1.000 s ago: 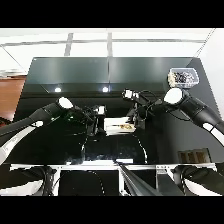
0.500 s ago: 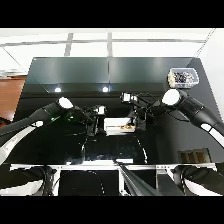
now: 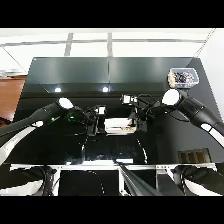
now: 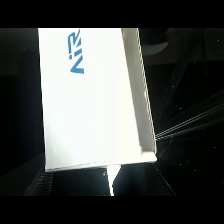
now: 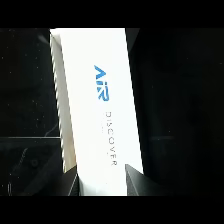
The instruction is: Fold the box and place the chain.
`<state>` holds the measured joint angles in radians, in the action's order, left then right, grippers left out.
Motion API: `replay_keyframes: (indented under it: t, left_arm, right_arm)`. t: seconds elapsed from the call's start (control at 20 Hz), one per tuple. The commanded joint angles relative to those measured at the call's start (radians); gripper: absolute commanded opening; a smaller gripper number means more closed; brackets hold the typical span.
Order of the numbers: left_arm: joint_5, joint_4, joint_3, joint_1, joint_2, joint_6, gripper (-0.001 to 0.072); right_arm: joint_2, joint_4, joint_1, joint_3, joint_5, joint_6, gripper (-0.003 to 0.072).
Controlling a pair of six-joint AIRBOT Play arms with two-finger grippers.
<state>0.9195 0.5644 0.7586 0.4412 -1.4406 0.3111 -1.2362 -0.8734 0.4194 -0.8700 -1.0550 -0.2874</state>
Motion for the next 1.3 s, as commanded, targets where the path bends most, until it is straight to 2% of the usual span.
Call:
replay_keyframes:
  t: [0.0,0.15,0.2,1.25]
  left_arm:
    - [-0.001,0.000,0.001,0.000,-0.001,-0.001,0.0501]
    - [-0.001,0.000,0.001,0.000,-0.001,-0.001,0.0501]
    - [-0.001,0.000,0.001,0.000,-0.001,-0.001,0.0501]
    - [0.002,0.000,0.001,0.000,-0.001,-0.001,0.0501]
  right_arm:
    - [-0.001,-0.019,0.000,0.000,-0.008,-0.001,0.0315]
    - [0.000,-0.021,0.000,0.000,-0.019,-0.002,0.0318]
    - [0.000,-0.021,0.000,0.000,-0.018,-0.005,0.0396]
    - [0.009,-0.018,0.000,0.042,-0.019,-0.021,0.0386]
